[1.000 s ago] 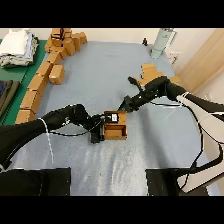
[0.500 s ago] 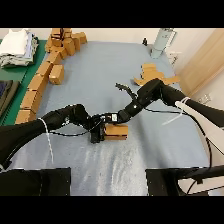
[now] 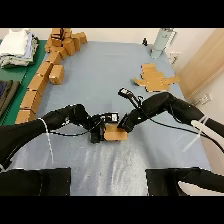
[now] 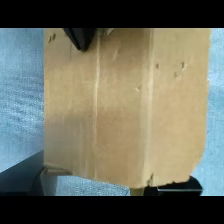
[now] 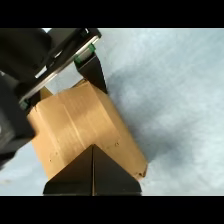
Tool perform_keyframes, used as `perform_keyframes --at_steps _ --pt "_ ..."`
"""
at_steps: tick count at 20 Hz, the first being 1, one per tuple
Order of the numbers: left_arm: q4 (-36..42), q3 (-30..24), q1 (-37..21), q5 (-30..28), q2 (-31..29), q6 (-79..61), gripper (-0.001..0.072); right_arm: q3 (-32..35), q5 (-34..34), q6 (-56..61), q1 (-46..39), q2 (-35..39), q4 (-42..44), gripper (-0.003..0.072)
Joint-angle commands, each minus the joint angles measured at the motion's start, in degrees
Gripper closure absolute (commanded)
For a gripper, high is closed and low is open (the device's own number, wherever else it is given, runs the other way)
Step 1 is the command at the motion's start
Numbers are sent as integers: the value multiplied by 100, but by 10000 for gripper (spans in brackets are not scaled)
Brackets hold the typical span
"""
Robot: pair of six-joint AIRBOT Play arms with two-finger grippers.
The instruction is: Fold the box.
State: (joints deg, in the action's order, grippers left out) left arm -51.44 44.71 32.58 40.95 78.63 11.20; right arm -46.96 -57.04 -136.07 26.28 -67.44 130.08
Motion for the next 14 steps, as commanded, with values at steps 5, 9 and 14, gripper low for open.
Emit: perform_keyframes --at_steps 5,9,14 --pt "0 0 -4 0 -4 -2 215 669 1663 -262 999 713 -898 684" --pt "0 0 -4 -2 -4 0 215 662 2046 -267 1257 717 -1360 683" --pt "0 0 -4 0 -4 -2 215 638 1947 -391 1305 984 -1438 683"
